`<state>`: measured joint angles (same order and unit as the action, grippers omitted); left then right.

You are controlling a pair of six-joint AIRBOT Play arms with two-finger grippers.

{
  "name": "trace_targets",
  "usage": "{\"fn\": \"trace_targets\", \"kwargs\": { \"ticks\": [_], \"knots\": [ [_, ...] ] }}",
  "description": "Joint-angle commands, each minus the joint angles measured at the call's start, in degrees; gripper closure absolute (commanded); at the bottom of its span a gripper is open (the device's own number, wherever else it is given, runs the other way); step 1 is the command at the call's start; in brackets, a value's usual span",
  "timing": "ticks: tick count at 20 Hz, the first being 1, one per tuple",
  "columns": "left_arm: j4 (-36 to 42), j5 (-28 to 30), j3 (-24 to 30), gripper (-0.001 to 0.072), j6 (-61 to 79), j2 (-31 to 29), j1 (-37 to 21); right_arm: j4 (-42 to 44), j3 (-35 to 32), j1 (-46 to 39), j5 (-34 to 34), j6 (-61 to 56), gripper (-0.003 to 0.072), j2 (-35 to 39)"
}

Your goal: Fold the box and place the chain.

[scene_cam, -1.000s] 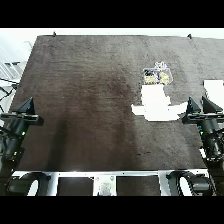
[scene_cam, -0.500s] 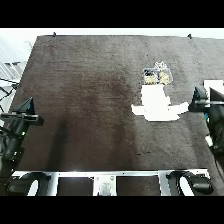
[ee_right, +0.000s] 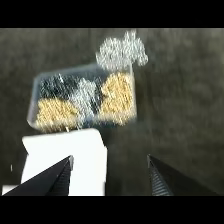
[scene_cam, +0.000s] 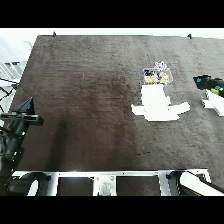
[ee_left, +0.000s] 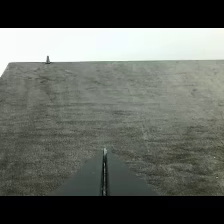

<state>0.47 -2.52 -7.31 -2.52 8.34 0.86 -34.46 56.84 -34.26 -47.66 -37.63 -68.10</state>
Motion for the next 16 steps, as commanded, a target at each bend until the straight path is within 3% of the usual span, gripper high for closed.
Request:
{"fn": "trace_targets", "kwargs": {
  "ticks": [1, 4, 6, 16],
  "knots": [
    [0.0, 0.0, 0.0, 0.0689, 0.0, 0.0, 0.0, -21.3, 16.8, -6.9, -25.2, -16.4, 0.0119, -13.4],
    [0.0, 0.0, 0.0, 0.0689, 0.0, 0.0, 0.0, -28.8, 28.9, -6.8, -38.8, -17.4, 0.0118, -23.5],
    [0.0, 0.0, 0.0, 0.0689, 0.0, 0.0, 0.0, -28.9, 33.0, -6.5, -42.6, -17.2, 0.0118, -28.0],
    [0.0, 0.0, 0.0, 0.0689, 0.0, 0.0, 0.0, -29.9, 33.6, 0.9, -44.3, -16.1, 0.0118, -36.4]
  ]
}}
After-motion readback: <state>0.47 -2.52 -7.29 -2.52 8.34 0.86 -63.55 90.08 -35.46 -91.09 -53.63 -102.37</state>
